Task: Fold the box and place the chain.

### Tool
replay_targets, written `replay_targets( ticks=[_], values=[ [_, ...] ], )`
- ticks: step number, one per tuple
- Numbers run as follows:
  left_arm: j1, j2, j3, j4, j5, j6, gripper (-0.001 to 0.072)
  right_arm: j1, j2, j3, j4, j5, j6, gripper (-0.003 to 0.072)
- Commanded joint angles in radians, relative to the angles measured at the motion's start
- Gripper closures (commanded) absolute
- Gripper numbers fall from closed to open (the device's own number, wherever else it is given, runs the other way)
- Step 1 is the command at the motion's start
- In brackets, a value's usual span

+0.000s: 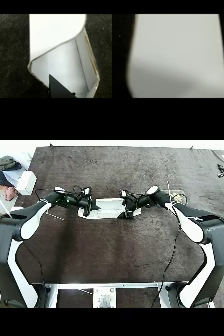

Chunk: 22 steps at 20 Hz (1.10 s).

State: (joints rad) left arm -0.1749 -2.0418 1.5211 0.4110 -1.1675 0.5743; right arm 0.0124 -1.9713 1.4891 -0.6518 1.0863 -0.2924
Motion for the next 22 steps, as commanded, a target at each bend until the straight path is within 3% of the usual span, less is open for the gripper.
replay_targets(
  ticks=[1, 6, 7, 8, 22],
  values=[
    [-0.001, 0.0, 0.001, 0.0, 0.0, 0.0, 0.0696, 0.0, -0.003, 0.0, -0.003, -0.003, 0.001, 0.0259],
    [-0.001, 0.0, 0.001, 0.0, 0.0, 0.0, 0.0696, 0.0, -0.003, 0.0, -0.003, -0.003, 0.001, 0.0262],
    [-0.001, 0.0, 0.001, 0.0, 0.0, 0.0, 0.0697, 0.0, -0.003, 0.0, -0.003, -0.003, 0.001, 0.0352],
    [-0.001, 0.0, 0.001, 0.0, 0.0, 0.0, 0.0696, 0.0, -0.003, 0.0, -0.002, -0.003, 0.001, 0.0378],
    [-0.001, 0.0, 0.001, 0.0, 0.0, 0.0, 0.0696, 0.0, -0.003, 0.0, -0.003, 0.008, 0.001, 0.0377]
  ],
)
